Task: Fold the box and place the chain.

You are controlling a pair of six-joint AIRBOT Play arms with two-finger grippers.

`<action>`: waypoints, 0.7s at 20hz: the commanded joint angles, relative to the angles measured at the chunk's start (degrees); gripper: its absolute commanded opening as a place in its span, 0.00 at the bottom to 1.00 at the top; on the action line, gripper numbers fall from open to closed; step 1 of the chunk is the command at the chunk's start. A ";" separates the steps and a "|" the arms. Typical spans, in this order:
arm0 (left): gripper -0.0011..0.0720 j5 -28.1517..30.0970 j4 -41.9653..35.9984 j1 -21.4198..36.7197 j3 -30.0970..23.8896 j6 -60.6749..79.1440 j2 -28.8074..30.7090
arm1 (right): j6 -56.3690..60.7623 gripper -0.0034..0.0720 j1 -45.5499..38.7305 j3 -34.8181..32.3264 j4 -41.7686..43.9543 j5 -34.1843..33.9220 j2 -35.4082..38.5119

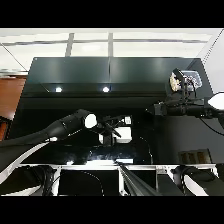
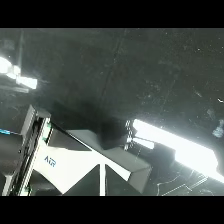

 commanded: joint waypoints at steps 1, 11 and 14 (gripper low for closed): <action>0.44 -1.97 1.03 2.25 0.20 -5.20 0.87 | 0.00 0.11 -0.02 0.04 0.00 0.02 0.02; 0.41 -5.01 8.96 40.61 11.17 -21.38 1.20 | 0.00 0.11 -0.02 0.04 0.48 -0.17 0.02; 0.42 -8.24 15.43 52.11 27.10 -30.93 -9.60 | 0.00 0.11 0.00 0.04 0.57 -0.17 0.02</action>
